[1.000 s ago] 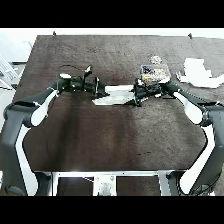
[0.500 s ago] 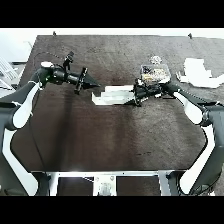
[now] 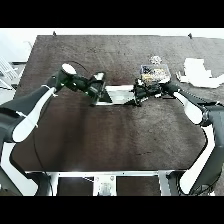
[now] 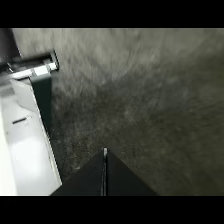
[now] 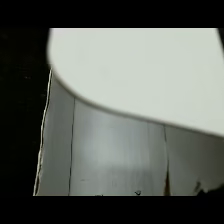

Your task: Fold the box and place the chain.

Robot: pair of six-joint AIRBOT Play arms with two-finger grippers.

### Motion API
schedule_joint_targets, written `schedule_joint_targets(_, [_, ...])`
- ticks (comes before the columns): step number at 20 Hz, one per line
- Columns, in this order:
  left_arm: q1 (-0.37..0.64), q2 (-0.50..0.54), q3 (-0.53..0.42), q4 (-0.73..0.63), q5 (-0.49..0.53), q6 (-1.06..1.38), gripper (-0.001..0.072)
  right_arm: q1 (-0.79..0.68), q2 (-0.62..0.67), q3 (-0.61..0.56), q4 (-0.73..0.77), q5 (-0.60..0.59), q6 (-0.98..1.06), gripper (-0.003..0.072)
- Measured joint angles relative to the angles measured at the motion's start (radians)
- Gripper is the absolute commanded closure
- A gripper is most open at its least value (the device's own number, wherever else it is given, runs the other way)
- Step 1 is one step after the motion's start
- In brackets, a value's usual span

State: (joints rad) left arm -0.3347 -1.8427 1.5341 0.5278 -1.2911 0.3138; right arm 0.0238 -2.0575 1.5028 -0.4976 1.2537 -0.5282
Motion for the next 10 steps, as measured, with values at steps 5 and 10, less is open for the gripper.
schedule_joint_targets(5, [-0.028, 0.000, -0.052, -0.092, 0.249, -0.004, 0.0693, 0.000, 0.000, 0.000, 0.000, 0.000, 0.000, 0.0110])
schedule_joint_targets(10, [-0.034, 0.000, -0.061, -0.182, 0.470, 0.063, 0.0692, 0.000, 0.000, 0.000, 0.000, 0.000, 0.000, 0.0110])
